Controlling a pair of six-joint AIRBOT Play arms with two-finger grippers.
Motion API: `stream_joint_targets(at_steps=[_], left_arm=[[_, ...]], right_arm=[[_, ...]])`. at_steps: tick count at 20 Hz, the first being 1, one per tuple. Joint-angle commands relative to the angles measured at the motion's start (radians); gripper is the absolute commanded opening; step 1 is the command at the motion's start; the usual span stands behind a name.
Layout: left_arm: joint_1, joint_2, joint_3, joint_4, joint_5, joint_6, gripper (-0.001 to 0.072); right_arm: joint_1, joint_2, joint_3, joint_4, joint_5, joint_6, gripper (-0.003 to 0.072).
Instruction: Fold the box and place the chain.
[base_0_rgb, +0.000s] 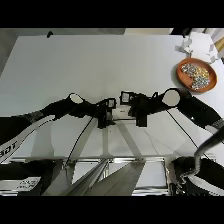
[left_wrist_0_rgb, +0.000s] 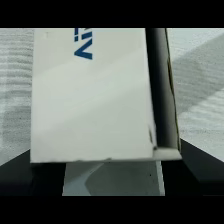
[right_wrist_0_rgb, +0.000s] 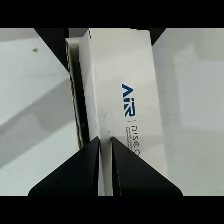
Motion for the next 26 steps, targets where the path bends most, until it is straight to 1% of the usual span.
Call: stream_joint_targets(at_steps=[1,2,3,5,11,12,13,14,16,19,20,21,23,24,26], left_arm=[[-0.001,0.000,-0.001,0.000,-0.004,0.000,0.0209],[-0.001,0.000,-0.001,0.000,-0.003,0.000,0.0209],[-0.001,0.000,-0.001,0.000,-0.003,0.000,0.0209],[-0.001,0.000,-0.001,0.000,-0.003,0.000,0.0209],[-0.001,0.000,-0.001,0.000,-0.003,0.000,0.0209],[-0.001,0.000,-0.001,0.000,-0.004,0.000,0.0209],[-0.001,0.000,-0.001,0.000,-0.003,0.000,0.0209],[-0.001,0.000,-0.001,0.000,-0.003,0.000,0.0209],[-0.001,0.000,-0.001,0.000,-0.003,0.000,0.0209],[-0.001,0.000,-0.001,0.000,-0.003,0.000,0.0209],[-0.001,0.000,-0.001,0.000,-0.003,0.000,0.0209],[-0.001,0.000,-0.001,0.000,-0.003,0.000,0.0209],[-0.001,0.000,-0.001,0.000,-0.003,0.000,0.0209],[-0.001,0.000,-0.001,0.000,-0.003,0.000,0.0209],[-0.001,0.000,-0.001,0.000,-0.003,0.000,0.0209]], right_arm=[[0.000,-0.011,-0.006,0.014,0.020,0.000,0.0050],[0.000,-0.011,-0.006,0.014,0.039,-0.009,0.0054],[0.000,-0.011,-0.006,0.014,0.062,-0.014,0.0075],[0.000,-0.009,-0.006,0.014,0.091,-0.014,0.0188],[0.000,0.005,-0.006,0.016,0.098,-0.013,0.0200],[0.000,0.008,-0.006,0.020,0.098,-0.013,0.0253],[0.000,0.014,-0.006,0.022,0.098,-0.013,0.0323],[0.000,0.024,-0.006,0.026,0.098,-0.013,0.0342],[-0.001,0.045,-0.006,0.034,0.097,-0.013,0.0342],[-0.002,0.085,-0.006,0.089,0.068,-0.014,0.0326],[-0.013,0.086,-0.007,0.150,0.060,-0.015,0.0188],[-0.028,0.080,-0.016,0.250,0.045,-0.032,0.0017],[-0.056,0.070,-0.064,0.461,-0.013,-0.134,0.0004],[-0.063,0.070,-0.097,0.521,-0.055,-0.159,0.0003],[-0.067,0.070,-0.144,0.529,-0.074,-0.169,0.0003]])
